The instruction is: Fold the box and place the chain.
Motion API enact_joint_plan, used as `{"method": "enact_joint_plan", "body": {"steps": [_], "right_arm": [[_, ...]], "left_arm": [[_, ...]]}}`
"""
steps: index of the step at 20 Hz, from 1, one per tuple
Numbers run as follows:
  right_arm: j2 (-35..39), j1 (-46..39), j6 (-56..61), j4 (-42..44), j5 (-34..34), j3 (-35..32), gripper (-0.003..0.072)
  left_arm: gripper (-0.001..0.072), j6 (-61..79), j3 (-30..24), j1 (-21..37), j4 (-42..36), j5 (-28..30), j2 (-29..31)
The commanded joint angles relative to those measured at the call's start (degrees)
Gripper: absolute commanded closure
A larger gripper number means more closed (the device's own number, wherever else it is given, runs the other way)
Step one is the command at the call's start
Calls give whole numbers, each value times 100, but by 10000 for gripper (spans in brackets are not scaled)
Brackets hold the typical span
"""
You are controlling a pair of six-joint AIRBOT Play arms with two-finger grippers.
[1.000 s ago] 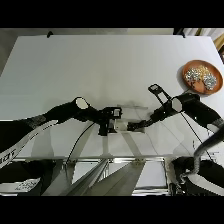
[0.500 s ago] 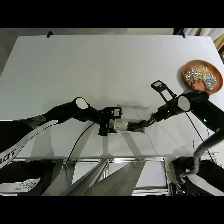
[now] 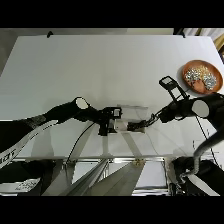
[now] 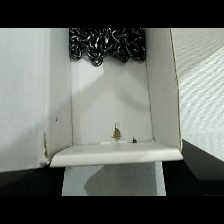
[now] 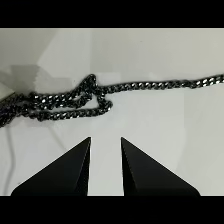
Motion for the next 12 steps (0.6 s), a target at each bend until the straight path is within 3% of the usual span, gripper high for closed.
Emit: {"method": "enact_joint_plan", "body": {"steps": [1,5,12], "right_arm": [[-669,2,-127,20,-81,-46,448],[-1438,2,-151,55,-343,-46,450],[-1690,0,-205,70,-610,-46,456]], "left_arm": [[313,0,7,2,2,2,4],[313,0,7,2,0,0,4],[313,0,7,2,2,2,4]]}}
